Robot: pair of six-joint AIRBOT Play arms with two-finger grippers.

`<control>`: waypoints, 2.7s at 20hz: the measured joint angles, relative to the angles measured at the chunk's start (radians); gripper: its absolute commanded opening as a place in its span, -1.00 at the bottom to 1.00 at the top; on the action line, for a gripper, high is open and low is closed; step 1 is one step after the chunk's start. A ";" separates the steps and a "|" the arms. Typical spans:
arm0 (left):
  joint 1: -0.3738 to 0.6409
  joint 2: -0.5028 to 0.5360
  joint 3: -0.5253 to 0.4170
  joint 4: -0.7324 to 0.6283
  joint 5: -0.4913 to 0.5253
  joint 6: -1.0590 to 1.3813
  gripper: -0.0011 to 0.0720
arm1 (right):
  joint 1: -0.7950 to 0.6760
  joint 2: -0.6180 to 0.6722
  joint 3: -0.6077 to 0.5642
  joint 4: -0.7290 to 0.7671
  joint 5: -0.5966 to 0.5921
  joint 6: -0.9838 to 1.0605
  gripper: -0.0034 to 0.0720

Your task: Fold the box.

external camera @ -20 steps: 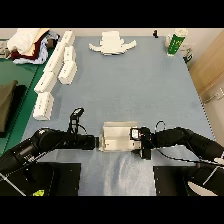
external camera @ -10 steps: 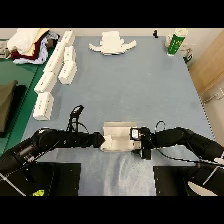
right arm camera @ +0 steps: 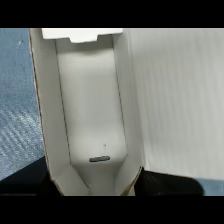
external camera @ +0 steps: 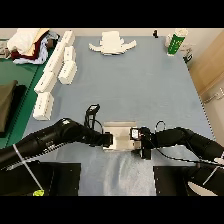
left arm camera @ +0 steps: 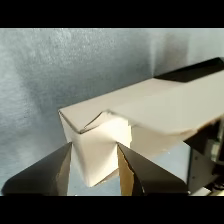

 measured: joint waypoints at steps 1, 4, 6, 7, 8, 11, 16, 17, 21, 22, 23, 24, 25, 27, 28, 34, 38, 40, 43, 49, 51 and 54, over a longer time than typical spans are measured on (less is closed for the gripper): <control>-0.024 -0.030 0.039 0.058 -0.036 -0.057 0.13 | 0.000 0.000 0.000 0.000 0.000 0.000 0.46; -0.095 -0.122 0.150 0.205 -0.150 -0.209 0.13 | 0.000 0.000 0.000 0.000 0.000 0.000 0.46; -0.137 -0.176 0.205 0.277 -0.225 -0.296 0.13 | 0.000 0.000 0.000 0.000 0.000 0.000 0.46; -0.154 -0.198 0.226 0.304 -0.254 -0.330 0.13 | 0.000 0.000 0.000 0.000 0.000 0.000 0.46; -0.169 -0.221 0.245 0.328 -0.280 -0.363 0.13 | 0.000 0.000 0.000 0.000 0.000 0.000 0.46; -0.198 -0.276 0.283 0.367 -0.333 -0.431 0.13 | 0.000 0.000 0.000 0.000 0.000 0.000 0.46; -0.216 -0.372 0.342 0.390 -0.375 -0.488 0.13 | 0.000 0.000 0.000 0.000 0.000 0.000 0.46; -0.217 -0.389 0.354 0.392 -0.378 -0.491 0.13 | 0.000 0.000 0.000 0.000 0.000 0.000 0.46; -0.220 -0.439 0.385 0.409 -0.414 -0.504 -0.87 | 0.000 0.000 0.000 0.000 0.000 0.000 0.46; -0.220 -0.444 0.388 0.418 -0.419 -0.513 -0.93 | 0.000 0.000 0.000 0.002 -0.002 0.004 0.46; -0.220 -0.447 0.391 0.421 -0.419 -0.513 -0.93 | -0.001 0.000 0.000 0.002 -0.002 0.003 0.46; -0.220 -0.451 0.393 0.422 -0.422 -0.513 -0.93 | -0.001 0.000 0.000 0.002 -0.002 0.003 0.46; -0.220 -0.452 0.394 0.422 -0.425 -0.513 -0.93 | -0.001 0.000 0.000 0.001 -0.002 0.003 0.46; -0.220 -0.455 0.396 0.422 -0.428 -0.513 -0.93 | -0.001 0.000 0.000 0.001 -0.002 0.002 0.46; -0.220 -0.456 0.396 0.422 -0.430 -0.513 -0.93 | -0.001 0.000 0.000 0.001 -0.002 0.001 0.46; -0.221 -0.458 0.396 0.389 -0.435 -0.504 0.55 | 0.000 0.000 0.000 -0.003 0.002 -0.005 0.46; -0.219 -0.433 0.411 0.398 -0.452 -0.520 0.56 | 0.000 -0.001 0.000 -0.002 0.001 -0.003 0.46; -0.216 -0.401 0.422 0.402 -0.485 -0.521 0.55 | 0.000 -0.001 0.000 -0.002 0.000 -0.001 0.46; -0.204 -0.301 0.429 0.415 -0.567 -0.517 -0.70 | 0.000 -0.001 0.000 -0.001 0.000 -0.001 0.46; -0.157 -0.044 0.433 0.454 -0.664 -0.478 -0.94 | 0.000 -0.001 0.000 0.000 0.000 0.000 0.46; -0.130 -0.001 0.434 0.468 -0.663 -0.449 -0.94 | 0.000 -0.001 0.000 0.000 0.000 0.000 0.46; -0.091 0.028 0.431 0.494 -0.592 -0.322 -0.94 | 0.000 -0.001 0.000 0.000 0.000 0.000 0.46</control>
